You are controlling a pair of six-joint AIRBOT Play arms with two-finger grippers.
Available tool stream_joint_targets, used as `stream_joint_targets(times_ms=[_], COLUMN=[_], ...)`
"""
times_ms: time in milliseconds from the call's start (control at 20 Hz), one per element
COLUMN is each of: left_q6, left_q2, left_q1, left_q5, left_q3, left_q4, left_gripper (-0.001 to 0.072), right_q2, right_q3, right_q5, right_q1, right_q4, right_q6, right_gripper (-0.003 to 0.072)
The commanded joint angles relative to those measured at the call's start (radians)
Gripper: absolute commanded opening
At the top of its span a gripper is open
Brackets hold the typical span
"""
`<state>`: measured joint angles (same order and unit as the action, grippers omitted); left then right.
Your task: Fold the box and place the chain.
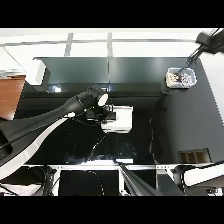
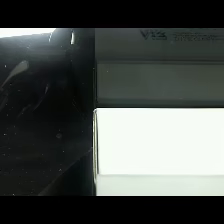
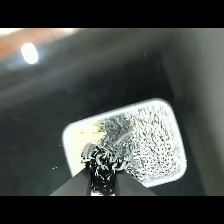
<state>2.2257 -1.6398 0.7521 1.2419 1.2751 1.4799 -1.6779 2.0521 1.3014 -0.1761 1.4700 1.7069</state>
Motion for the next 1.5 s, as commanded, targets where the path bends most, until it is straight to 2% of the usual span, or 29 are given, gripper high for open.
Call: stream_joint_targets(times_ms=[0, 250, 350, 550, 850, 1150, 1450], left_q6=[0.000, 0.000, 0.000, 0.000, 0.000, 0.000, 0.000], left_q2=[-0.001, 0.000, 0.000, 0.000, 0.000, 0.000, 0.000], left_q1=[-0.001, -0.001, 0.000, 0.000, 0.000, 0.000, 0.000], left_q5=[-0.001, 0.000, 0.000, 0.000, 0.000, 0.000, 0.001], left_q3=[0.000, 0.000, 0.000, 0.000, 0.000, 0.000, 0.000], left_q4=[0.000, 0.000, 0.000, 0.000, 0.000, 0.000, 0.000], left_gripper=[0.0027, 0.0027, 0.0027, 0.0027, 0.0027, 0.0027, 0.0027], right_q2=[0.197, 0.405, 0.491, 0.597, 0.621, 0.620, 0.621], right_q3=[0.003, -0.045, -0.094, -0.103, -0.102, -0.109, -0.232], right_q5=[0.025, 0.172, 0.180, 0.198, 0.254, 0.346, 0.330], right_q1=[0.025, 0.067, 0.112, 0.208, 0.277, 0.293, 0.293], right_q4=[-0.015, -0.131, -0.138, -0.169, -0.354, -0.402, -0.601], right_q6=[-0.072, -0.104, -0.111, -0.111, -0.115, -0.118, -0.151], right_gripper=[0.0018, 0.0018, 0.0018, 0.0018, 0.0018, 0.0019, 0.0019])
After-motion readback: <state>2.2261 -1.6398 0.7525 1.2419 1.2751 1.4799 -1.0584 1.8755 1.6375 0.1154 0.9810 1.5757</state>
